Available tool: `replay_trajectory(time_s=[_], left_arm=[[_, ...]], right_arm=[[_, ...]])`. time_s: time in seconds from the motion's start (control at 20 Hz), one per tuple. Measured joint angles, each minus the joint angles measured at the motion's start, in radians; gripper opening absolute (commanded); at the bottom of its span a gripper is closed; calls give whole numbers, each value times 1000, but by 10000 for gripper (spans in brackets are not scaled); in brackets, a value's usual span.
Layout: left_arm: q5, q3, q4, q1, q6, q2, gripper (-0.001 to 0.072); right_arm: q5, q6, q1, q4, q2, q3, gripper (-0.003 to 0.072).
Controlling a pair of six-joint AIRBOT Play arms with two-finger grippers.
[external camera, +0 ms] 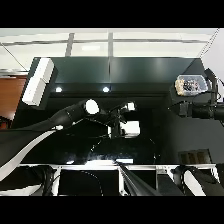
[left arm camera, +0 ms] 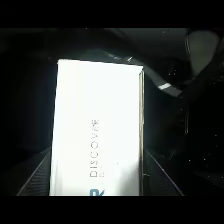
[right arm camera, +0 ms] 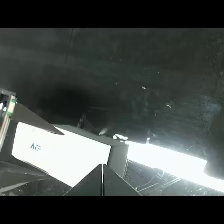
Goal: Fold the box and place the chain.
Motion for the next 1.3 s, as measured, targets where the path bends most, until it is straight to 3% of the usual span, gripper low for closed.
replay_trajectory(time_s=[0.25,0.3,0.4,0.45,0.55,0.75,1.0,1.3], left_arm=[[63,0,55,-51,2,-31,710],[72,0,74,-62,2,-36,675],[79,1,114,-77,2,-43,396],[78,1,129,-82,-2,-43,291],[55,6,180,-83,-29,-38,234],[-64,8,332,-31,-237,28,229],[-272,-49,546,197,-564,166,230],[-468,-204,644,687,-735,348,230]], right_arm=[[0,0,0,0,0,0,12],[0,0,0,0,0,0,12],[0,0,0,0,0,0,13],[0,0,0,0,0,0,13],[0,0,0,0,0,0,12],[2,0,0,0,0,0,13],[13,0,0,0,0,0,12],[19,0,0,0,0,0,13]])
